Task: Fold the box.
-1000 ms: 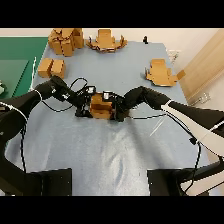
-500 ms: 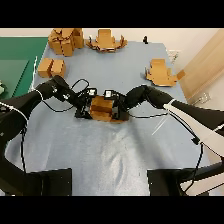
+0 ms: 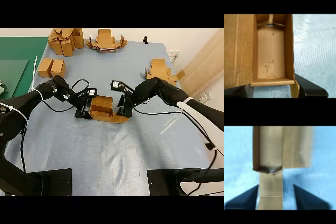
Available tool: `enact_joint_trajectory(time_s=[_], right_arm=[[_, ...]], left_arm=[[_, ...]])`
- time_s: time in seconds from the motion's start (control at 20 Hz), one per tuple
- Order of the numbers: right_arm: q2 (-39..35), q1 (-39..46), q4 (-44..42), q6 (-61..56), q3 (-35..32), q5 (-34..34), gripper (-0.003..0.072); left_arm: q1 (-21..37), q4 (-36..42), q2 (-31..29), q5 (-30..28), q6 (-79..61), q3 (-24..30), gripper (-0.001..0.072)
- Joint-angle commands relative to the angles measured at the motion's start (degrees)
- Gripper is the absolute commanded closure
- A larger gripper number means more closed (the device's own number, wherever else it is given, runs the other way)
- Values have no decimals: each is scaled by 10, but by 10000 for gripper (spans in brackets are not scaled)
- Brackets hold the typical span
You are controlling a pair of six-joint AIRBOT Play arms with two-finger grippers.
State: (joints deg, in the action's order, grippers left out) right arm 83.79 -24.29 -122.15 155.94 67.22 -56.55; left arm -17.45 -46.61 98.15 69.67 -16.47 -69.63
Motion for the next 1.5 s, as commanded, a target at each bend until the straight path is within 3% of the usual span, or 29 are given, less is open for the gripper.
enact_joint_trajectory(time_s=[0.0, 0.15, 0.45, 0.6, 0.75, 1.2, 1.45], right_arm=[[-40, -8, -107, -61, 3, 2, 682], [-13, -65, -120, -62, 41, 77, 684], [172, -54, -47, -205, 220, 86, 683], [242, -24, -38, -253, 294, 16, 684], [286, -14, -48, -260, 318, -65, 684], [307, -14, -71, -258, 324, -108, 684], [230, -7, -32, -254, 343, -124, 685]], left_arm=[[0, -1, 0, -3, 1, 0, 696], [0, -1, 0, -3, 1, 0, 696], [0, -1, 0, -2, 0, 0, 696], [0, -2, 0, -2, 0, 0, 696], [0, -1, 0, -2, 1, 0, 696], [0, -1, 0, -3, 0, 0, 696], [0, -2, 0, -2, 1, 0, 696]])
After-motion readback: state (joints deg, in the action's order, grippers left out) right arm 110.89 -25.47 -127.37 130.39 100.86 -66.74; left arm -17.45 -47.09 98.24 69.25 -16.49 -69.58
